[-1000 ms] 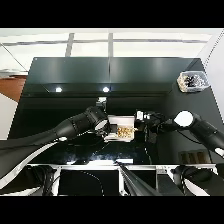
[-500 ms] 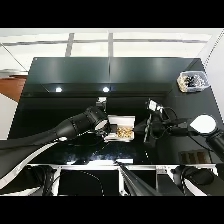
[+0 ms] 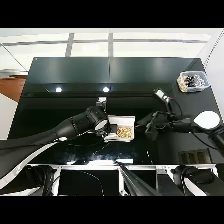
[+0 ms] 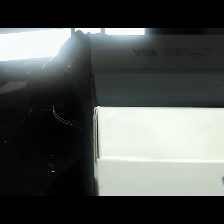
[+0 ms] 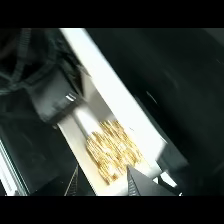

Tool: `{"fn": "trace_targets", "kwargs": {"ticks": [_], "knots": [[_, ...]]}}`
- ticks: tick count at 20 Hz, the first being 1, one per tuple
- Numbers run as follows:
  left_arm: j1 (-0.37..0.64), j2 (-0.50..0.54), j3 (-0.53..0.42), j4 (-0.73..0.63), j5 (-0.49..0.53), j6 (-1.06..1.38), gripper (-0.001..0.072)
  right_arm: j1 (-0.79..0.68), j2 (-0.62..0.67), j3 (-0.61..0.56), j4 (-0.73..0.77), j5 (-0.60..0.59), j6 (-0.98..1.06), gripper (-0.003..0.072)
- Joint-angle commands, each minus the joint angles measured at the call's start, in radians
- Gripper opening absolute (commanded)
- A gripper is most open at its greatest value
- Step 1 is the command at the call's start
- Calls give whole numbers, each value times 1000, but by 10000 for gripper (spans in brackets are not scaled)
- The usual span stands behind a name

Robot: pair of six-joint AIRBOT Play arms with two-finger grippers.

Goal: Fold the box and place the chain.

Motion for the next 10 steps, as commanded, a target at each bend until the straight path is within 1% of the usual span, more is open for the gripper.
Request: {"fn": "trace_targets", "kwargs": {"ticks": [1, 2, 3, 4, 5, 7, 8, 10], "knots": [[0, 0, 0, -6, -1, 0, 62, -165, -1, 10, -37, 138, 29, 367], [0, 1, 5, -10, -15, 0, 205, -194, -1, 10, -38, 148, 29, 367], [0, 1, 20, -9, -43, 0, 332, -212, -1, 10, -37, 149, 29, 366], [0, 3, 39, -3, -70, 0, 371, -217, -1, 10, -37, 145, 29, 366], [1, 7, 61, 10, -98, 3, 375, -216, -1, 10, -38, 139, 29, 366], [2, 41, 92, 35, -124, 77, 374, -216, -1, 10, -39, 138, 29, 367], [2, 72, 99, 35, -126, 139, 374, -216, -1, 10, -47, 138, 29, 366], [3, 151, 97, 35, -169, 295, 373, -216, -1, 9, -50, 138, 29, 366]]}}
